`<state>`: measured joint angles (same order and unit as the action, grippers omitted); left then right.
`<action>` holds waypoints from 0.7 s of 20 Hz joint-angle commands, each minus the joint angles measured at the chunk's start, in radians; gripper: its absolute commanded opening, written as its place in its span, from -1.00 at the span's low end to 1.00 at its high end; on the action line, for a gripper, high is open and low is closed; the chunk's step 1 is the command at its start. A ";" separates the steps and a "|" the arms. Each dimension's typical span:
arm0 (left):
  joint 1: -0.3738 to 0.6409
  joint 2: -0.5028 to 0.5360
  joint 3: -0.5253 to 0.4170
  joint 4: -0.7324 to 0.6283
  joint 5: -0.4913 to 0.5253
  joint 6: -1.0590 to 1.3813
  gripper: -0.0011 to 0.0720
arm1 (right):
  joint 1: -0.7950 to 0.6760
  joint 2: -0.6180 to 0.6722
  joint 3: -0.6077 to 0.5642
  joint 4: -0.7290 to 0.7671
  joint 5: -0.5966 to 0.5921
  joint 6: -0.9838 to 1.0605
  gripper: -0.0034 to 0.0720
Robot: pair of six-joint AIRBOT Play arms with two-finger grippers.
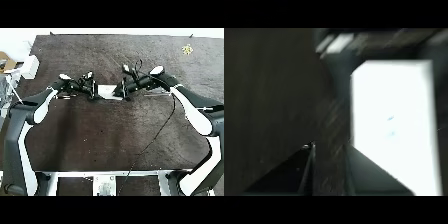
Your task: Fold the box and place the chain.
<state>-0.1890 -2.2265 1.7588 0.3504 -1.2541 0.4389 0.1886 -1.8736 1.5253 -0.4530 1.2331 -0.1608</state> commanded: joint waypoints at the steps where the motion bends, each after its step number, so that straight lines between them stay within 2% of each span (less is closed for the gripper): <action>1: -0.001 -0.001 0.000 0.008 -0.012 0.006 -0.53 | 0.002 0.004 0.001 0.075 -0.014 0.064 -0.54; 2: -0.001 -0.001 0.000 0.008 -0.012 0.006 -0.53 | 0.002 -0.003 0.001 0.068 -0.030 0.086 -0.54; 3: -0.001 -0.001 0.000 0.008 -0.012 0.006 -0.53 | 0.002 -0.013 0.001 0.063 -0.056 0.120 -0.82; 4: -0.001 -0.001 0.000 0.008 -0.012 0.006 -0.53 | 0.002 -0.025 0.001 0.060 -0.072 0.137 -0.89; 9: -0.001 -0.001 0.000 0.008 -0.012 0.006 -0.53 | 0.004 -0.076 0.001 0.031 -0.092 0.165 -0.89; 14: -0.001 -0.001 0.000 0.008 -0.012 0.006 -0.52 | 0.006 -0.082 0.001 -0.105 -0.100 0.200 -0.89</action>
<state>-0.1905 -2.2276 1.7584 0.3603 -1.2659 0.4446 0.1932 -1.9488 1.5265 -0.4633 1.1461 0.0067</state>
